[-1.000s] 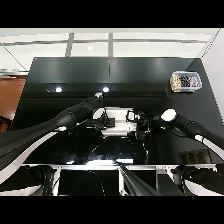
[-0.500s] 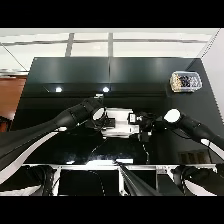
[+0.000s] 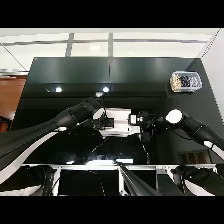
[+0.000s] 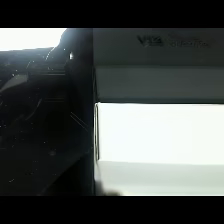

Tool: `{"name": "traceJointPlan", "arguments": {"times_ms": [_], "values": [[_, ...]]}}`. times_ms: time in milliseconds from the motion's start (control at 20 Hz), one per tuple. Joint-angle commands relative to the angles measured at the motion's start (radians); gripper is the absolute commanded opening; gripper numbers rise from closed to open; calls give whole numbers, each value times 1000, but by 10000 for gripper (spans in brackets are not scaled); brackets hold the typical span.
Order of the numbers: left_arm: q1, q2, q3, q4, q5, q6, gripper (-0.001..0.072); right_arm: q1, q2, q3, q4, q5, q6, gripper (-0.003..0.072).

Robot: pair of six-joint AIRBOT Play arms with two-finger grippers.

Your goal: Fold the box and place the chain.

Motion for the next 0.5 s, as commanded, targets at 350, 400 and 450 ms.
{"name": "traceJointPlan", "arguments": {"times_ms": [350,400,450], "values": [[0,1,1,-1,-2,2,25,0,-8,-3,62,-4,-10,419],[0,1,1,-1,-2,2,25,0,-16,-3,95,-4,-9,332],[0,1,1,-1,-2,2,25,1,-26,-3,135,1,-9,144]]}}
